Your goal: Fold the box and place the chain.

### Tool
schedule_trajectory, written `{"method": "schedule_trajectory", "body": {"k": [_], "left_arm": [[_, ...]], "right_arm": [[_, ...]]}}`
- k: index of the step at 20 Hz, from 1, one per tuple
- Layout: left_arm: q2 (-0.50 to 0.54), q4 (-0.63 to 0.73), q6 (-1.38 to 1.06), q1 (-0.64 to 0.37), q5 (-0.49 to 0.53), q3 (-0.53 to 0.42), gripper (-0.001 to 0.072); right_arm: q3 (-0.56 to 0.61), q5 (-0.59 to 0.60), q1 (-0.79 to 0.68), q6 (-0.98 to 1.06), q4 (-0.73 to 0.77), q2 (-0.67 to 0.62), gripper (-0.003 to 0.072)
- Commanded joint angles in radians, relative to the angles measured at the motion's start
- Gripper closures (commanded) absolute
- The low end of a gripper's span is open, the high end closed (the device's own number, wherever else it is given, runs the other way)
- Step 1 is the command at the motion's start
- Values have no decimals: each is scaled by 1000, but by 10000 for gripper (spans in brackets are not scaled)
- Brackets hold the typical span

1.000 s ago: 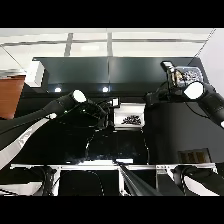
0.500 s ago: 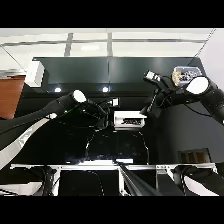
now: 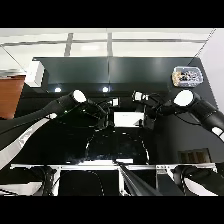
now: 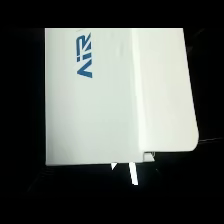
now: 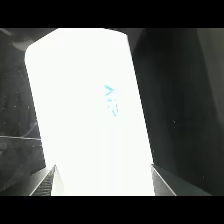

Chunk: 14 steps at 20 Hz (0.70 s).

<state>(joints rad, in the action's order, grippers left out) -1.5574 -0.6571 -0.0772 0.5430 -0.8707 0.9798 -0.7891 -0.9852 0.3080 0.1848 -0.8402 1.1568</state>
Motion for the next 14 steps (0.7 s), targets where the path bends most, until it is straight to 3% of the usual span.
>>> {"method": "schedule_trajectory", "body": {"k": [1,2,3,6,7,14], "left_arm": [[0,0,0,0,-2,0,317],[0,0,0,1,-2,0,317],[0,0,0,1,-2,0,318],[0,0,0,2,-2,0,317],[0,0,0,2,-3,0,317],[0,0,0,2,-4,0,317]], "right_arm": [[11,26,18,-36,6,1,-22],[10,24,18,-36,7,0,45],[10,22,18,-35,11,-2,177],[10,18,18,14,14,-14,260],[10,17,18,43,13,-16,392],[10,42,18,63,5,-15,389]]}}
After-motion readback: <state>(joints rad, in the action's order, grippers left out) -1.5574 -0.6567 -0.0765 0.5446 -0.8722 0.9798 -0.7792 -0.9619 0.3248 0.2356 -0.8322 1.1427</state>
